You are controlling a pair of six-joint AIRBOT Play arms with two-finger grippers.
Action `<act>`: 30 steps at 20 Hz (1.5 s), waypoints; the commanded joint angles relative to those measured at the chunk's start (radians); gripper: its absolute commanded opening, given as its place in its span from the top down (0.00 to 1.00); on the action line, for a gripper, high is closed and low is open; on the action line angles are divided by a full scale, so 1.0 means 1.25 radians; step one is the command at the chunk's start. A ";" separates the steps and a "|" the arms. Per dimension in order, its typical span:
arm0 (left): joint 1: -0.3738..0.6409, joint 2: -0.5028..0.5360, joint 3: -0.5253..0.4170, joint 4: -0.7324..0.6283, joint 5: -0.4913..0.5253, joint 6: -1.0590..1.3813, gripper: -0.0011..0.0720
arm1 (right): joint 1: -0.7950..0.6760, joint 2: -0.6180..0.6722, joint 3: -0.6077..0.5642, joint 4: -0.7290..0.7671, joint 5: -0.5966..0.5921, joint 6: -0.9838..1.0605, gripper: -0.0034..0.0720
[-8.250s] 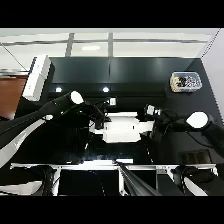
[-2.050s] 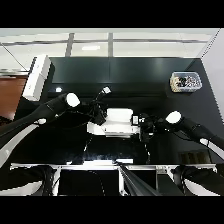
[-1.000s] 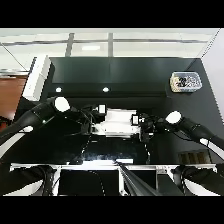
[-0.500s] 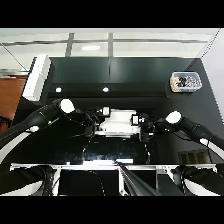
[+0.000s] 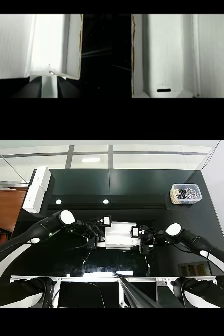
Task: Fold the box and place the chain.
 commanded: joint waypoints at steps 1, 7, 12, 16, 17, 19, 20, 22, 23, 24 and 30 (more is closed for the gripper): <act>0.000 -0.019 0.000 -0.071 -0.002 0.002 0.67 | 0.001 -0.001 0.000 0.000 0.000 0.000 0.87; -0.003 -0.050 0.000 -0.107 0.005 0.013 0.68 | 0.001 -0.001 0.000 0.000 0.000 0.000 0.87; -0.019 -0.050 0.000 -0.104 0.024 0.019 0.68 | 0.001 -0.001 0.000 0.000 0.000 0.000 0.87; -0.020 -0.050 0.000 -0.100 0.028 0.019 0.46 | 0.001 -0.001 0.000 0.000 0.000 0.000 0.87; -0.020 -0.050 0.000 -0.099 0.029 0.019 0.50 | 0.001 -0.001 0.000 0.000 0.000 0.000 0.87; -0.021 -0.050 0.000 -0.089 0.030 0.019 0.66 | 0.001 -0.001 0.000 0.000 0.000 0.000 0.87; -0.021 -0.050 0.000 -0.089 0.031 0.018 0.48 | 0.001 -0.001 0.000 0.000 0.000 0.000 0.87; -0.020 -0.050 0.000 -0.088 0.031 0.018 0.38 | 0.001 -0.001 0.000 0.000 0.000 0.000 0.87; -0.020 -0.050 0.000 -0.086 0.031 0.015 0.55 | 0.001 -0.001 0.000 0.000 0.000 0.000 0.87; -0.020 -0.047 0.000 -0.078 0.030 0.015 0.79 | 0.001 -0.001 0.000 0.000 0.000 0.000 0.87; 0.113 0.079 0.006 0.068 -0.062 -0.260 0.94 | 0.001 -0.001 0.000 0.000 0.000 0.000 0.87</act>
